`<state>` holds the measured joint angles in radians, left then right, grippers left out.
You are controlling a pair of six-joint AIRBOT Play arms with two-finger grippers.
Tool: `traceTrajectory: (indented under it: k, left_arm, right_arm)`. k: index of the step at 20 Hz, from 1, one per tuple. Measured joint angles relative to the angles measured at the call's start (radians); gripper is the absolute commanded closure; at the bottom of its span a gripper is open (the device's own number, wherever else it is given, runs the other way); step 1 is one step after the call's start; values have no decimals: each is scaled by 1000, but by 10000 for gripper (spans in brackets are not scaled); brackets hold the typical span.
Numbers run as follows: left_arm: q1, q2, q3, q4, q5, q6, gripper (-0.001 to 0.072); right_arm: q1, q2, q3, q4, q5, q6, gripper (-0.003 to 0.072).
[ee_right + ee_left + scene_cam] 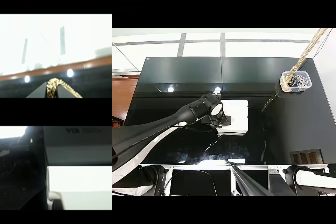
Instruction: Fold the box and place the chain.
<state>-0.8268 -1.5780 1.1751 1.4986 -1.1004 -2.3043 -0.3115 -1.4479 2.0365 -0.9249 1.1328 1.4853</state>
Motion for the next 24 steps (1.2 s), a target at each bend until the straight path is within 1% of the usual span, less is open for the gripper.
traceTrajectory:
  k: [4, 6, 9, 10, 13, 17, 20, 24]
  left_arm:
    - [0, 0, 0, 0, 0, 0, 678]
    - [0, 0, 0, 0, 0, 0, 678]
    - [0, 0, 0, 0, 0, 0, 678]
    - [0, 0, 0, 0, 0, 0, 678]
    - [0, 0, 0, 0, 0, 0, 678]
    - [0, 0, 0, 0, 0, 0, 678]
    - [0, 0, 0, 0, 0, 0, 678]
    - [0, 0, 0, 0, 0, 0, 678]
  right_arm:
    - [0, 60, 17, 39, -47, -31, 669]
    - [0, 88, 21, 93, -69, -62, 669]
    - [0, 124, 23, 179, -69, -107, 669]
    - [0, 137, 23, 206, -54, -121, 669]
    - [2, 173, 18, 253, 42, -154, 669]
    - [23, 233, -33, 287, 141, -205, 670]
    - [57, 269, -78, 298, 194, -227, 673]
    - [126, 295, -105, 317, 248, -248, 672]
